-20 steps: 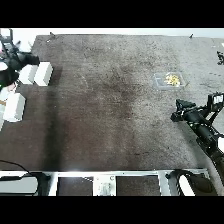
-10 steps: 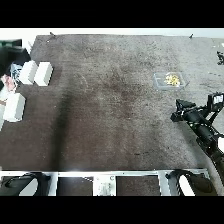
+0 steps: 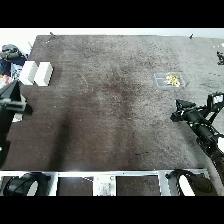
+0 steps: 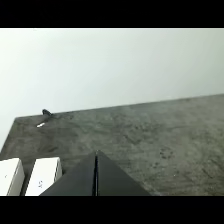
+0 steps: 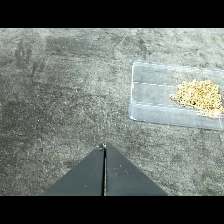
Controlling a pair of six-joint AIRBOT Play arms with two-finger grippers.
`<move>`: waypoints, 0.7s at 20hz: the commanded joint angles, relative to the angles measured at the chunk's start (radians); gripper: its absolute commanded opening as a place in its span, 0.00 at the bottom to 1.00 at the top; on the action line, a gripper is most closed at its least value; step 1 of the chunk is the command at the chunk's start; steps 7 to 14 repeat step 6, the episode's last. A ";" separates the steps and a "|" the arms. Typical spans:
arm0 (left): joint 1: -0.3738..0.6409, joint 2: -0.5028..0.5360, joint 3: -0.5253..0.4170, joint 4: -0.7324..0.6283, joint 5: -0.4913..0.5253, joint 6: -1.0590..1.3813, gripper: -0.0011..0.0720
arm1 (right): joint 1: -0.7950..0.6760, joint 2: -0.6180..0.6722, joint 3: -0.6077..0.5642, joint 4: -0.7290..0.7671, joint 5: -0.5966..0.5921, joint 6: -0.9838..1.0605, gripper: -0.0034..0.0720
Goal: Fold the box and place the chain.
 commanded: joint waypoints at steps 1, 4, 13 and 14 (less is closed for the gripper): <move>-0.011 0.138 -0.116 0.001 0.034 -0.004 0.03 | 0.000 0.001 0.000 0.000 0.000 0.000 0.06; -0.011 0.137 -0.125 0.001 0.034 -0.004 0.03 | 0.000 0.001 0.000 0.000 0.000 0.000 0.06; -0.011 0.137 -0.125 0.001 0.034 -0.004 0.03 | 0.000 0.001 0.000 0.000 0.000 0.000 0.06; -0.011 0.137 -0.125 0.001 0.034 -0.004 0.03 | 0.000 0.001 0.000 0.000 0.000 0.000 0.06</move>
